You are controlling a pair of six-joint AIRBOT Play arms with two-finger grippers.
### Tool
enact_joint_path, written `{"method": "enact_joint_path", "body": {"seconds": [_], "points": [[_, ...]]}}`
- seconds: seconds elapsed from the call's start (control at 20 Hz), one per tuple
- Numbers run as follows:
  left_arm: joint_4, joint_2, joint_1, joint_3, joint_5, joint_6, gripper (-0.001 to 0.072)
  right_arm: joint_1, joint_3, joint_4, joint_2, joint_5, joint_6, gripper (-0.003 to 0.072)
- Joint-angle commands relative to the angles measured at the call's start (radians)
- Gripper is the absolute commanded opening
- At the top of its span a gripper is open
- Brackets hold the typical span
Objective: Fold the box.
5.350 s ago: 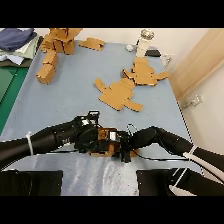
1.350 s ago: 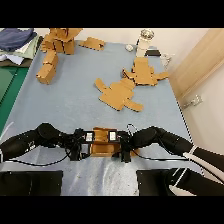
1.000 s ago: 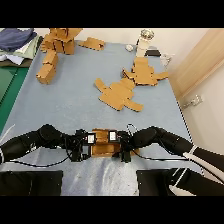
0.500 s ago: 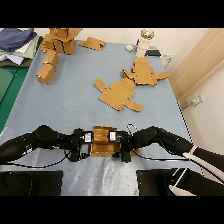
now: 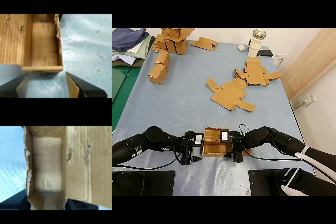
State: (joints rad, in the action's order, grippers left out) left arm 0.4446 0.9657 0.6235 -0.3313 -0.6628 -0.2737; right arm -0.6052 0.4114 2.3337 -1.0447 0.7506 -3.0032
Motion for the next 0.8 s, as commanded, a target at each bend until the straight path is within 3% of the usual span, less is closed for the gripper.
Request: {"method": "enact_joint_path", "body": {"seconds": [0.0,0.35,0.75], "points": [[-0.037,0.003,0.0,0.001,0.008,-0.002,0.0702,0.0,0.001,0.0,0.0,0.0,0.002,0.0478],[-0.042,0.009,0.014,0.001,0.032,0.001,0.0702,0.0,0.001,0.0,0.0,0.0,0.002,0.0478],[-0.06,0.088,0.075,-0.034,0.106,-0.003,0.0702,0.0,0.001,0.0,0.0,0.0,0.001,0.0478]]}}
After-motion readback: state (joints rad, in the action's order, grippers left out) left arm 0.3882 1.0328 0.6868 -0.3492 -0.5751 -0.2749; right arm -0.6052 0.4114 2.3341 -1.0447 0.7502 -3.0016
